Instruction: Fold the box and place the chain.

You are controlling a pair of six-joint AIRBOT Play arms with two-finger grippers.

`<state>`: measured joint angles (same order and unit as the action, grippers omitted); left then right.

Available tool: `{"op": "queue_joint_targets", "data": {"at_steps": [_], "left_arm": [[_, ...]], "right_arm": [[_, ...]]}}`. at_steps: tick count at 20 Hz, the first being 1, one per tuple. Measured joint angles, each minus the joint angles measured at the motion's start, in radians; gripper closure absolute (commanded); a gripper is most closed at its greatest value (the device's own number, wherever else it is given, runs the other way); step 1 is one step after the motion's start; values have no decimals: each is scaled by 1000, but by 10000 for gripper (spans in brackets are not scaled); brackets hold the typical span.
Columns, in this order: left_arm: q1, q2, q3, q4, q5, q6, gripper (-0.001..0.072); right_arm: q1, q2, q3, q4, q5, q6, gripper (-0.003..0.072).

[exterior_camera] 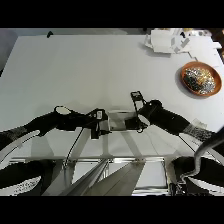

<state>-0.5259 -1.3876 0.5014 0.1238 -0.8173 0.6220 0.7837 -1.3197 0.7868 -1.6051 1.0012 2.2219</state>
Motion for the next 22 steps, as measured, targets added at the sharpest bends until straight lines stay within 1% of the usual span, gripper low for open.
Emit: {"op": "queue_joint_targets", "data": {"at_steps": [1,2,4,5,9,12,16,18,19,20,21,22], "left_arm": [[0,0,0,0,0,0,601],[0,0,0,0,-1,0,601],[0,0,0,2,-4,7,601],[0,0,0,4,-6,7,601],[0,0,0,2,-6,6,601],[0,0,0,-1,-2,3,601],[0,0,0,-2,0,3,601],[0,0,0,-2,-1,3,601],[0,0,0,-1,-2,3,601],[0,0,0,0,-2,3,601],[0,0,0,0,-2,3,601],[0,0,0,0,-2,3,601]], "right_arm": [[0,0,0,1,2,-4,636],[0,0,0,5,3,-15,615],[0,1,-1,14,10,-55,403],[0,4,-1,23,18,-70,360],[0,24,-1,40,45,-113,361],[0,72,-1,39,69,-135,361],[0,190,1,23,99,-176,363],[-6,261,14,19,135,-218,363],[-19,295,29,18,153,-245,367],[-40,323,48,15,169,-276,388],[-71,344,72,14,179,-309,410],[-118,359,101,14,189,-349,413]]}}
